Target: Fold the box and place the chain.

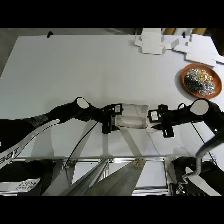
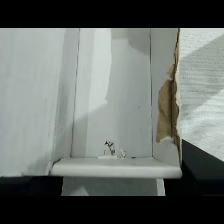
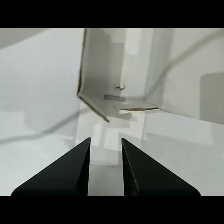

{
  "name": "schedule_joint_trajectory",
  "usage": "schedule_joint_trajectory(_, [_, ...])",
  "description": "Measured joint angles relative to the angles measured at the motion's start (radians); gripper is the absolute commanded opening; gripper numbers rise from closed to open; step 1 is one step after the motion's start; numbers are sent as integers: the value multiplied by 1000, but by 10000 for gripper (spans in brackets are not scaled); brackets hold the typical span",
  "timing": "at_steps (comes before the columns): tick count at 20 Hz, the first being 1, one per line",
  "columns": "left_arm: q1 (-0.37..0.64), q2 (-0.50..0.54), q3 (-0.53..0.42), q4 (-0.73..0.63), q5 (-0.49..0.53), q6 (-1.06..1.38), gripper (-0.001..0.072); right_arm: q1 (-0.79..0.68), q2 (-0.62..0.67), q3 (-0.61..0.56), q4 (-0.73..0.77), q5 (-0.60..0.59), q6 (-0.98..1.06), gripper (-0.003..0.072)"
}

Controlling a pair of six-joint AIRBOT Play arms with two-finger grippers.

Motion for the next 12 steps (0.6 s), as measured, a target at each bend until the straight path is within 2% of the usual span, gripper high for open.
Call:
schedule_joint_trajectory(5, [0, 0, 0, 0, 0, 0, 211, 0, -4, -49, 84, -61, -63, 206])
schedule_joint_trajectory(6, [0, 0, 0, 0, 0, 0, 211, 0, -9, -53, 109, -74, -70, 170])
schedule_joint_trajectory(12, [0, 0, 0, 0, 0, 0, 211, -1, -57, -61, 216, -110, -93, 171])
